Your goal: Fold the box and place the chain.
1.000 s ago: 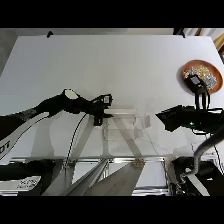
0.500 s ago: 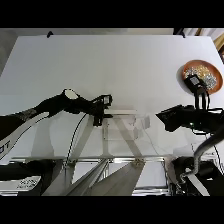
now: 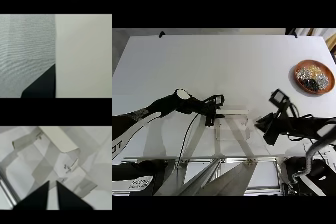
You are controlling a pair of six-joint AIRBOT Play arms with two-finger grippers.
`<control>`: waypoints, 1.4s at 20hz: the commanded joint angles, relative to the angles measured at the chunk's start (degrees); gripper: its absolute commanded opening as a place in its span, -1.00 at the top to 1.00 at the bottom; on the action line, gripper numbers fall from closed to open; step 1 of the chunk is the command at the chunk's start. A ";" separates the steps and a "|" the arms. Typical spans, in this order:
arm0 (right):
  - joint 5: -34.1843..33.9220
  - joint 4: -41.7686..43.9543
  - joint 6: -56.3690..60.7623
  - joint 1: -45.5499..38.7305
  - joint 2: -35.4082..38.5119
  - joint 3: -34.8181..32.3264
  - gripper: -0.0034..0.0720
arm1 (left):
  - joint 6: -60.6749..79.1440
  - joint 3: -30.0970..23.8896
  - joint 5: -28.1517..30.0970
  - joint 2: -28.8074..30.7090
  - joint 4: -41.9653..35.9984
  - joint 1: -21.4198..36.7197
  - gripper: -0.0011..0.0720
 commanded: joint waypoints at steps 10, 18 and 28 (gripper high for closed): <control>-6.51 -13.99 -1.42 11.72 -12.92 -1.64 -0.59 | 0.00 0.04 0.00 0.04 -0.02 0.00 0.94; -15.37 -22.62 -7.63 22.18 -12.68 -3.87 -0.60 | 0.00 0.04 0.00 0.04 -0.02 0.00 0.94; -24.46 -22.60 -2.95 26.43 -12.72 -8.26 -0.92 | 0.00 0.04 0.00 0.04 -0.02 0.00 0.94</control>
